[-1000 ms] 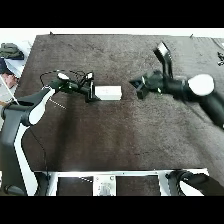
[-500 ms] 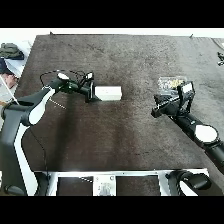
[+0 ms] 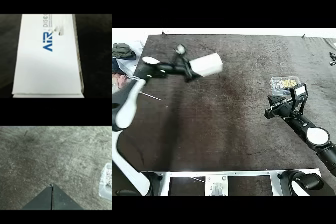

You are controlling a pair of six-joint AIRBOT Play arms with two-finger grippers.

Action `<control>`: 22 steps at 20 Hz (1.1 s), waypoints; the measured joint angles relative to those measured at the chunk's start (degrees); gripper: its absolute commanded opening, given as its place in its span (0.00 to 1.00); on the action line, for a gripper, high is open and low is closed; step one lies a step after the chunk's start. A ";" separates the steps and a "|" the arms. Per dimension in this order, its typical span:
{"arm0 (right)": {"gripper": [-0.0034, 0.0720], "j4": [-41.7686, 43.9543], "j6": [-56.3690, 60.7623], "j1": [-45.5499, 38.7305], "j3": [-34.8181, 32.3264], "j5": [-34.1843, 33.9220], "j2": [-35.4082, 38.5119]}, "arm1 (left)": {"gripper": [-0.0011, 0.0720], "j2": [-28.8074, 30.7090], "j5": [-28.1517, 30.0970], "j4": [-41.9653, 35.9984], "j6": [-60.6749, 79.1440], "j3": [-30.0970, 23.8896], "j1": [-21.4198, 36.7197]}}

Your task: Fold the box and place the chain.

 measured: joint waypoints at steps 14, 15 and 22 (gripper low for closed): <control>0.03 0.00 0.02 0.00 -0.02 -0.13 0.00 | 0.03 2.71 24.41 22.18 -41.90 -5.95 27.17; 0.03 0.00 0.02 0.00 -0.02 -0.13 0.00 | 0.03 2.01 26.01 22.53 -42.58 -6.10 27.39; 0.03 0.15 0.04 0.00 -0.02 -0.13 0.00 | 0.03 -2.71 32.35 23.65 -42.03 -6.43 27.80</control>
